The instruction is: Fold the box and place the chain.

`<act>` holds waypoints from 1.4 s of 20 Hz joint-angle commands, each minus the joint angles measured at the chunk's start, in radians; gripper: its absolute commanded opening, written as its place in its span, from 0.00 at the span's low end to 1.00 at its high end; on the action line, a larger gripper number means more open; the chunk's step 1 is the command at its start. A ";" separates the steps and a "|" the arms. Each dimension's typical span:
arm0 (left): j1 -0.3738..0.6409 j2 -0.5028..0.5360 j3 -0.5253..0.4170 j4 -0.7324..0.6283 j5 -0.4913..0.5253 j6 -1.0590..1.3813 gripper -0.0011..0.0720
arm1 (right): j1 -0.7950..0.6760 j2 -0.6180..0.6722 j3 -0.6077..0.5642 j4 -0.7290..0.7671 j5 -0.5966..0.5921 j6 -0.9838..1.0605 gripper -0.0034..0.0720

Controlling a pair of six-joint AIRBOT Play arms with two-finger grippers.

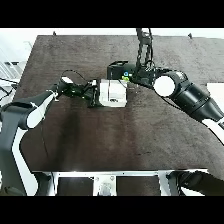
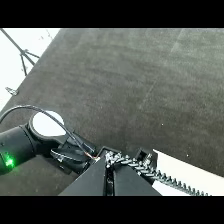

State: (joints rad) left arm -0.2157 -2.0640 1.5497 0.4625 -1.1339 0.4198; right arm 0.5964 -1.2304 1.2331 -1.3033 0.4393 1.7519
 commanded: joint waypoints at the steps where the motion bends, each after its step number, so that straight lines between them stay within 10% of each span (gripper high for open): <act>1: -0.001 0.000 0.000 0.000 0.000 0.000 0.39 | 0.000 -0.002 -0.050 0.036 0.004 0.011 0.06; 12: -0.001 0.000 0.000 0.000 0.000 0.000 0.39 | -0.007 -0.284 -0.161 0.046 -0.132 0.073 0.07; 13: -0.001 0.000 0.000 0.000 0.000 0.000 0.39 | -0.016 -0.299 -0.163 0.047 -0.132 0.074 0.13; 15: -0.001 0.000 0.000 0.000 0.000 0.000 0.39 | -0.044 -0.293 -0.161 0.046 -0.132 0.072 0.75; 22: -0.001 0.000 0.000 0.000 0.000 0.000 0.39 | -0.270 -0.080 -0.212 -0.137 -0.048 0.071 0.74; 28: -0.001 0.000 0.000 0.000 0.000 0.000 0.39 | -0.532 -0.291 -0.192 0.061 -0.087 -0.063 0.78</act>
